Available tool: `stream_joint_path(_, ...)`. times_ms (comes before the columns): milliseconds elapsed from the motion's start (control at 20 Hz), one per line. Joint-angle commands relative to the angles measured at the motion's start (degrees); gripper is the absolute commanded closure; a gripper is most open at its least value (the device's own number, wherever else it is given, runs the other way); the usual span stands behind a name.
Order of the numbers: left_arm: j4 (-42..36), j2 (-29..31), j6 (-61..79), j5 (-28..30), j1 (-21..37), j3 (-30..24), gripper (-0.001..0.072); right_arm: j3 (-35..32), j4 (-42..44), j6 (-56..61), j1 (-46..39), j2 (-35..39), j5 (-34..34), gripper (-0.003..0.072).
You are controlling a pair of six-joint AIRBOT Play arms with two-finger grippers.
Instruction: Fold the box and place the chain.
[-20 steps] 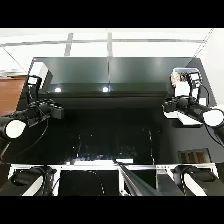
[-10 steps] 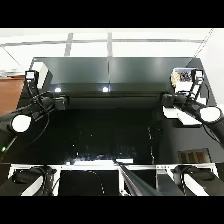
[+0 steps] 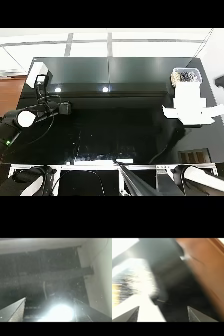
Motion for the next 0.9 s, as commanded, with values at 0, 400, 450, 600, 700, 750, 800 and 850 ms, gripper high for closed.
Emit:
stream_joint_path(0,0.09,-0.15,-0.07,-1.38,0.02,0.07,-0.0002,10.34,-16.39,4.87,-12.2,-8.55,18.71,-0.0034)
stream_joint_path(400,-1.25,-0.15,-0.17,-1.42,-0.02,0.07,-0.0002,10.78,-7.34,-25.77,-12.39,-14.01,27.36,-0.0034)
stream_joint_path(450,-1.44,-0.15,-0.17,-1.42,-0.02,0.07,-0.0002,10.78,-7.37,-26.27,-11.45,-14.36,27.3,-0.0034)
stream_joint_path(600,-1.38,-0.15,-0.17,-1.42,0.0,0.07,-0.0002,10.78,-7.39,-25.53,-8.85,-14.64,27.54,0.0361)
stream_joint_path(700,-1.36,-0.15,-0.13,-1.29,0.02,0.07,-0.0002,10.78,-7.39,-24.39,-7.69,-14.62,31.56,0.0672)
stream_joint_path(750,-1.38,-0.15,-0.15,-1.33,0.02,0.07,-0.0002,10.78,-7.39,-23.47,-7.15,-14.38,34.36,0.0671)
stream_joint_path(800,-1.38,-0.15,-0.15,-1.36,0.02,0.07,-0.0002,10.78,-7.13,-21.84,-6.67,-13.84,36.72,0.0672)
stream_joint_path(850,-1.38,-0.15,-0.13,-1.36,0.02,0.07,-0.0001,10.73,-6.08,-20.79,-6.25,-12.94,39.04,0.0672)
